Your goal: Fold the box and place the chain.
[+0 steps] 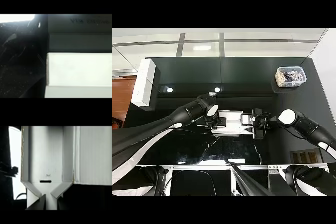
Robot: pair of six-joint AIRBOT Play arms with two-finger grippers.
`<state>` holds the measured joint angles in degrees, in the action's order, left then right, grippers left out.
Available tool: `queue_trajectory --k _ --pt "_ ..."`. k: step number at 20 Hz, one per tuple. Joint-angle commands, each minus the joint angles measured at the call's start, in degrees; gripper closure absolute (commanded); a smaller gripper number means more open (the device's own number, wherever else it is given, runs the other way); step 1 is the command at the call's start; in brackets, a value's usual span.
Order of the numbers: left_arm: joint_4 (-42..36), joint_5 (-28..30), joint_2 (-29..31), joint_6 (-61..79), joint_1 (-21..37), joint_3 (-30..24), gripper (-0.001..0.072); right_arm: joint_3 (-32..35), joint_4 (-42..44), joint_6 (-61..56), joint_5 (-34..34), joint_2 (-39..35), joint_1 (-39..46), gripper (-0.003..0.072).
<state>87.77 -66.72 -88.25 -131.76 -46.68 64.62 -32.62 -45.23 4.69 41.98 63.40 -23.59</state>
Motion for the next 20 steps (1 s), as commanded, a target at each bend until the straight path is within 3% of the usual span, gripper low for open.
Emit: queue_trajectory --k 1,5,11,20 --pt "0.0 0.0 0.0 0.0 0.0 0.1 0.0682 0.0 2.4 0.2 2.8 0.0 -0.2 0.0559" --pt "0.0 0.2 0.0 0.0 0.0 0.1 0.0682 0.3 8.2 0.2 1.7 0.6 -0.2 0.0559" --pt "0.0 0.2 0.0 0.0 0.0 0.1 0.0682 0.3 9.4 -0.4 0.7 0.7 -0.1 0.0559" --pt "0.0 0.2 0.0 0.0 0.0 0.1 0.0682 0.3 21.2 -0.5 0.9 5.0 -0.1 0.0558"
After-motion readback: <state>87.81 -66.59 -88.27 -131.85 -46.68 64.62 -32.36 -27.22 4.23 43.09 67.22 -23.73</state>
